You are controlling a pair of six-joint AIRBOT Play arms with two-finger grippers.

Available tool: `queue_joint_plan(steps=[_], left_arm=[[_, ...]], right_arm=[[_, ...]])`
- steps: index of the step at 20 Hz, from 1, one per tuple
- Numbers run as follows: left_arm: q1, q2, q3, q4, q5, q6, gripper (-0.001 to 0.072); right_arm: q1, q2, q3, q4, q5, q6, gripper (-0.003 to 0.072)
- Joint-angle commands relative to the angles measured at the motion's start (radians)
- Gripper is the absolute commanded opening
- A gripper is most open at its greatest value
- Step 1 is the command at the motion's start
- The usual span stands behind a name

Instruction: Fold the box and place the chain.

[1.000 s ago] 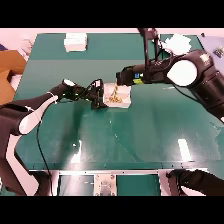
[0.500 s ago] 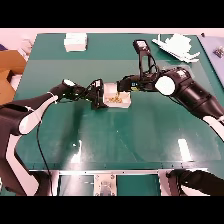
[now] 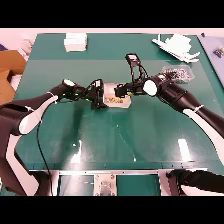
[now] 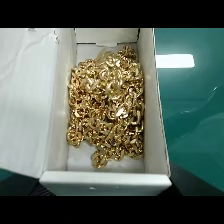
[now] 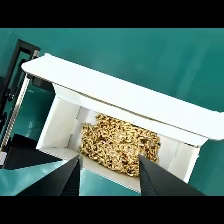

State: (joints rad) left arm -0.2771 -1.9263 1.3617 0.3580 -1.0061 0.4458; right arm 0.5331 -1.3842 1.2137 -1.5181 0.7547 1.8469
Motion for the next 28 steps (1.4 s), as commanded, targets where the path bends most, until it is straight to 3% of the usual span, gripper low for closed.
queue_joint_plan(steps=[1, 2, 5, 7, 11, 13, 15, 18, 23, 28], left_arm=[[0.000, 0.000, 0.000, 0.000, 0.000, 0.000, 0.0529], [0.000, 0.000, 0.000, 0.000, 0.000, 0.000, 0.0529], [0.000, 0.000, 0.000, 0.000, 0.000, 0.000, 0.0529], [0.000, 0.000, 0.000, 0.000, 0.000, 0.000, 0.0529], [0.000, 0.000, 0.000, 0.000, 0.000, 0.000, 0.0529], [0.000, 0.000, 0.000, 0.000, 0.000, 0.000, 0.0529], [0.000, 0.000, 0.000, 0.000, 0.000, 0.000, 0.0529], [0.000, 0.000, 0.000, 0.000, 0.000, 0.000, 0.0529], [0.000, 0.000, 0.000, 0.000, 0.000, 0.000, 0.0529], [0.001, 0.000, 0.000, 0.000, 0.000, 0.000, 0.0529]], right_arm=[[-0.014, -0.005, 0.003, -0.004, 0.001, 0.000, 0.0389], [-0.014, 0.006, 0.010, -0.002, 0.001, 0.000, 0.0367], [-0.014, 0.068, 0.066, -0.002, 0.001, -0.023, 0.0188], [-0.014, 0.121, 0.122, -0.002, 0.000, -0.103, 0.0024], [-0.104, 0.135, 0.188, 0.053, -0.016, -0.363, 0.0009], [-0.198, 0.101, 0.180, 0.319, 0.000, -0.757, 0.0008], [-0.303, 0.045, 0.174, 0.645, 0.105, -1.147, 0.0008], [-0.410, -0.059, 0.174, 0.934, 0.215, -1.448, 0.0008], [-0.429, -0.205, 0.176, 1.013, 0.276, -1.698, 0.0007], [-0.429, -0.255, 0.180, 1.013, 0.317, -1.831, 0.0007]])
